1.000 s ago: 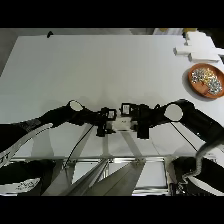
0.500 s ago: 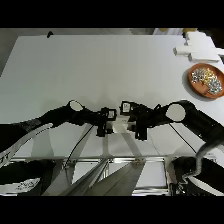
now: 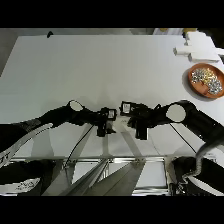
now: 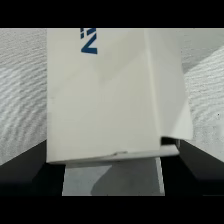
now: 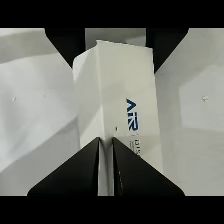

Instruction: Fold the box and place the chain.

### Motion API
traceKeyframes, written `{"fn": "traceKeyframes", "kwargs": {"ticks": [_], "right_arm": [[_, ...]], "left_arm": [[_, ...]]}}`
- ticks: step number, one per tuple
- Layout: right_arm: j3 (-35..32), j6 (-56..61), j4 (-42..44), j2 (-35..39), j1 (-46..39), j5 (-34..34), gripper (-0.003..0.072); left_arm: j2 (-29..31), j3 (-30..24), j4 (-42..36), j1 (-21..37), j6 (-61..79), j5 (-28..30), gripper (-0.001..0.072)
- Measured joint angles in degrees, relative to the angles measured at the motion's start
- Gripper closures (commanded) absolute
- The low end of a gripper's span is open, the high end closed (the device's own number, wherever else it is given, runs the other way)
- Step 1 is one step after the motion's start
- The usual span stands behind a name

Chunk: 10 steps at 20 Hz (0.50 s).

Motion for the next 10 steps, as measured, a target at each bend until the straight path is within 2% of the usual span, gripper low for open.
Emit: {"fn": "traceKeyframes", "kwargs": {"ticks": [6,10], "right_arm": [[0.0,0.0,-0.9,0.0,0.0,-0.8,0.0648],[-0.7,0.2,-0.8,0.0,0.0,-1.2,0.0626]], "left_arm": [[0.0,0.0,0.0,0.0,0.0,0.2,0.0437],[0.0,0.0,0.0,0.0,0.1,0.2,0.0437]]}}
